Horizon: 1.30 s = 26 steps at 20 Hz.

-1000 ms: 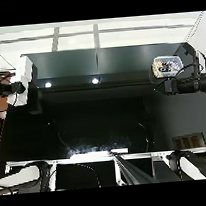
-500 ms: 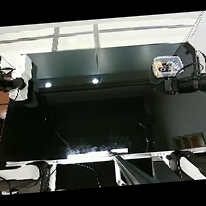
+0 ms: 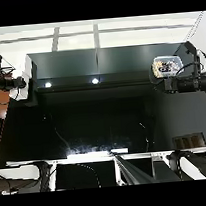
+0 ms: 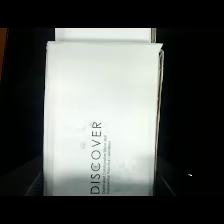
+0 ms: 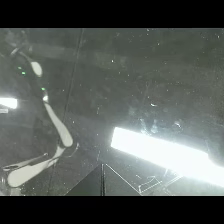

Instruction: Fold the box and place the chain.

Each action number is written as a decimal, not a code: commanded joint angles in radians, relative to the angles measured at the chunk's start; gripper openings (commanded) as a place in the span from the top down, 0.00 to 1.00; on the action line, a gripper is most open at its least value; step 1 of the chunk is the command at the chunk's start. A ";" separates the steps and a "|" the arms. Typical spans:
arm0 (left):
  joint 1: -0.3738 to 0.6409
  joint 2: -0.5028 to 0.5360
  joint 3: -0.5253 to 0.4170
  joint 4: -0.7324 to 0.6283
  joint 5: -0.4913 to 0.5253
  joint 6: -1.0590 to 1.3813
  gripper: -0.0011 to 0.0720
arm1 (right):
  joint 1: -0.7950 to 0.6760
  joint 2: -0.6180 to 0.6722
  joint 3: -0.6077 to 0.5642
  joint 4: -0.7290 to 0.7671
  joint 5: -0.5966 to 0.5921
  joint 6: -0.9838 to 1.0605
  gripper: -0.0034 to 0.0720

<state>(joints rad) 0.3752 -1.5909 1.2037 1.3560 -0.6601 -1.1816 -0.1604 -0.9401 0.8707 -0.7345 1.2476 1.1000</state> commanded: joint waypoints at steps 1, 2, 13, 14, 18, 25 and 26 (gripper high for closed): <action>-0.001 -0.003 0.001 -0.011 -0.003 0.000 0.58 | 0.000 0.000 -0.001 0.000 -0.001 0.000 0.94; -0.002 -0.005 0.001 -0.011 -0.005 0.000 0.58 | 0.000 0.000 0.000 0.000 -0.001 0.000 0.94; -0.019 0.211 0.143 0.031 -0.217 -0.004 0.01 | 0.000 0.003 0.004 0.002 0.012 0.003 0.94; -0.026 0.259 0.150 0.003 -0.248 -0.004 0.02 | 0.000 0.010 0.008 0.000 0.027 0.003 0.94; -0.050 0.417 0.145 -0.198 -0.424 -0.009 0.95 | 0.001 0.092 0.016 -0.039 0.043 -0.001 0.95; -0.426 0.730 -0.262 -0.291 -0.316 -0.019 0.95 | 0.137 0.353 -0.129 -0.209 -0.389 0.018 0.95; -0.473 0.774 -0.340 -0.288 -0.260 -0.019 0.95 | 0.151 0.364 -0.183 -0.213 -0.425 0.018 0.95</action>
